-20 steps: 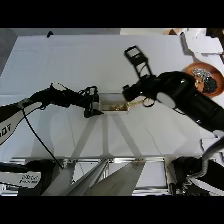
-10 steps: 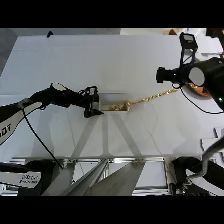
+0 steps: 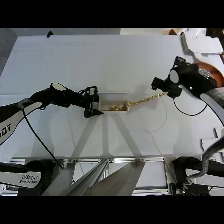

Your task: Fold the box and place the chain.

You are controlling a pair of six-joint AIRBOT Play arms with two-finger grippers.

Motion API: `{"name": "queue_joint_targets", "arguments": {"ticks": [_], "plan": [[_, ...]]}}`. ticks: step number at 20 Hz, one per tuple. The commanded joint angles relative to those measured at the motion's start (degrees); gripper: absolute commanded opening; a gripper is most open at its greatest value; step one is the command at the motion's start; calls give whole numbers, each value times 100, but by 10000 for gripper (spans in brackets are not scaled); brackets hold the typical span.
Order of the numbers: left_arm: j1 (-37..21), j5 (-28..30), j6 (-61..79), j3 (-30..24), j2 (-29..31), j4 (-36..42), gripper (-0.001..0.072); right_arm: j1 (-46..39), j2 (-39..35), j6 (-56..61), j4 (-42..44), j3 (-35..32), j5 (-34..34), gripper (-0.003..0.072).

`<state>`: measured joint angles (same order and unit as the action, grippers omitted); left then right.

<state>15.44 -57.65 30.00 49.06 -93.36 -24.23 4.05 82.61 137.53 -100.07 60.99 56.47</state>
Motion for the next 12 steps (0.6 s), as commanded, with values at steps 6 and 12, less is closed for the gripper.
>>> {"name": "queue_joint_targets", "arguments": {"ticks": [6, 12], "plan": [[2, 0, 0, 0, -2, 0, 276, -7, 855, 929, 4, 2, -350, 487], [2, -2, 0, 0, -2, 0, 276, 39, 839, 702, -13, 7, -455, 11]]}}
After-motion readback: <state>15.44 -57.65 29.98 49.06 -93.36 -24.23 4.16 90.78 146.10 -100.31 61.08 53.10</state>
